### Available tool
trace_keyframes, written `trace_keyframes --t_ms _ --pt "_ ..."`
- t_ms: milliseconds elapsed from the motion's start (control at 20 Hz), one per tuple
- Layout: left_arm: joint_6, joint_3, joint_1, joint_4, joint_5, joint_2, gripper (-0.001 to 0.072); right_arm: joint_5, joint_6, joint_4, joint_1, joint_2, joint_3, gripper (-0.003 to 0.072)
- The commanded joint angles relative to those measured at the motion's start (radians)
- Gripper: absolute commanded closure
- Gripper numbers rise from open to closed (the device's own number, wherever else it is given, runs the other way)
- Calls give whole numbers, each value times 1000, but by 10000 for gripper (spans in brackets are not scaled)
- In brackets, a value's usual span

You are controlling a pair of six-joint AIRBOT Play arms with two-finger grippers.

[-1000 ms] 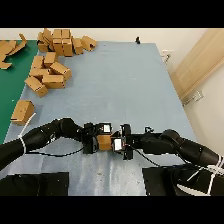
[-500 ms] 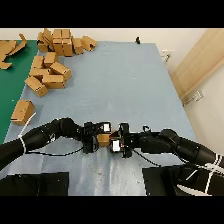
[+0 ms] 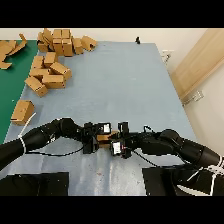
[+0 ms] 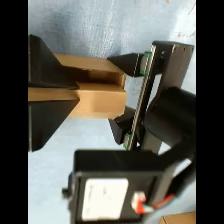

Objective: Fold the box.

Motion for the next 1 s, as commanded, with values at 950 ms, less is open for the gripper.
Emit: trace_keyframes --t_ms 950 --pt "-1 0 0 1 4 0 291 -101 298 36 -49 115 9 315"
